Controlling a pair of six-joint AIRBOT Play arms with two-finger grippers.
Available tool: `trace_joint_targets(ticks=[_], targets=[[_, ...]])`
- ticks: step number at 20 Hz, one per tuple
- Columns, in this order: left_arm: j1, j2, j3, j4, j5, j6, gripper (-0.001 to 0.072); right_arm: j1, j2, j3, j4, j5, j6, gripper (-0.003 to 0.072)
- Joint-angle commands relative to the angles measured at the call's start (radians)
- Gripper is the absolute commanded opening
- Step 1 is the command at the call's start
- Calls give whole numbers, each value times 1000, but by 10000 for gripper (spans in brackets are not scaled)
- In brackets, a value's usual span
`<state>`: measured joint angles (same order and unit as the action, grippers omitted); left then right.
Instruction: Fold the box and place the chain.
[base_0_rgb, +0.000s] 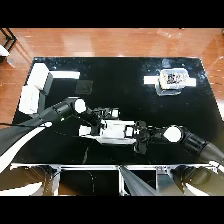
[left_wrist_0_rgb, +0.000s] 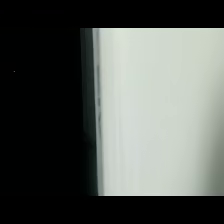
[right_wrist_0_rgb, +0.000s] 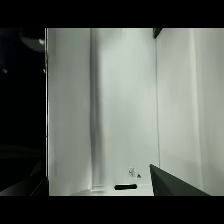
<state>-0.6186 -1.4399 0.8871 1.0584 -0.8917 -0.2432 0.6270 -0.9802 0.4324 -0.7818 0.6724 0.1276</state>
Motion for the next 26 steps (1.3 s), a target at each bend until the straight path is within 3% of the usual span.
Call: trace_joint_targets(ticks=[1, 5, 14, 26], targets=[[0, 0, 0, 0, 0, 0, 23, -5, 6, 16, -16, -5, 39, 692], [0, 0, 0, 0, 0, -23, 23, -63, 55, 17, -87, -1, 147, 692], [0, 0, 0, 0, 1, -31, 22, -118, 98, 16, -71, 13, 146, 693], [0, 0, 0, 0, 1, -54, 23, -119, 0, 16, 61, 3, -17, 693]])
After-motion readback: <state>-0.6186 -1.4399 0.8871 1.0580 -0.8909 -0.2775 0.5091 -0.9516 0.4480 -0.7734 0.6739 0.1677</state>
